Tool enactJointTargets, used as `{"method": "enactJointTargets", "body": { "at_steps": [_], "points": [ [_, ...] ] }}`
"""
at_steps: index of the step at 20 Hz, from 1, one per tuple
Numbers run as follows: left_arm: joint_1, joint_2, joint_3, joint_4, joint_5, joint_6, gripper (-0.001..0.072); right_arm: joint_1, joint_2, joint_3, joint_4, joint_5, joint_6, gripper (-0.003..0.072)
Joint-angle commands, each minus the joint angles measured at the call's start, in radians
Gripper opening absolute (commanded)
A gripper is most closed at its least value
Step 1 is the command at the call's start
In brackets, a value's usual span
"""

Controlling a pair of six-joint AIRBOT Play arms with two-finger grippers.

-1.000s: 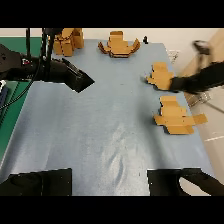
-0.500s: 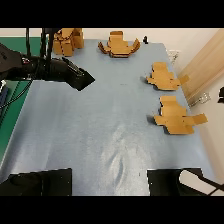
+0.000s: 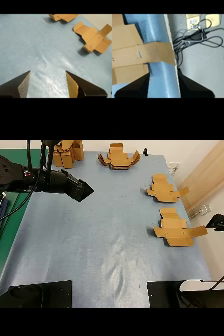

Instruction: Fold the box.

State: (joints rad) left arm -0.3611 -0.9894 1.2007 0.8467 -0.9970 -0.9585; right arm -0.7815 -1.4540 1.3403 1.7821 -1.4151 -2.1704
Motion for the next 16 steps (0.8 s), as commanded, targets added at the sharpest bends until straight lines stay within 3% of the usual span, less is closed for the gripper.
{"method": "enactJointTargets", "body": {
  "at_steps": [1,8,9,10,11,12,13,16],
  "points": [
    [0.000,-0.001,0.000,0.007,-0.002,0.000,0.0687,-0.023,-0.073,0.001,0.022,0.037,-0.137,0.0540],
    [0.000,-0.001,0.000,0.002,-0.008,-0.005,0.0688,-0.022,-0.184,0.000,0.039,0.112,-0.177,0.0539],
    [0.000,-0.001,0.000,0.002,-0.008,-0.004,0.0688,-0.022,-0.191,0.000,0.056,0.134,-0.179,0.0507],
    [0.000,-0.001,0.000,0.002,-0.008,-0.009,0.0687,-0.022,-0.195,0.000,0.071,0.135,-0.179,0.0377],
    [0.000,-0.001,0.000,0.002,-0.008,-0.024,0.0687,-0.021,-0.194,0.001,0.078,0.126,-0.179,0.0187],
    [0.000,-0.001,0.000,0.002,-0.008,-0.039,0.0687,-0.019,-0.190,0.001,0.091,0.101,-0.180,0.0079],
    [0.000,-0.001,0.000,0.002,-0.008,-0.049,0.0687,-0.014,-0.177,0.001,0.105,0.075,-0.179,0.0008],
    [0.001,0.000,0.000,0.002,-0.009,-0.109,0.0687,0.023,-0.092,0.001,0.164,-0.016,-0.100,0.0007]
  ]
}}
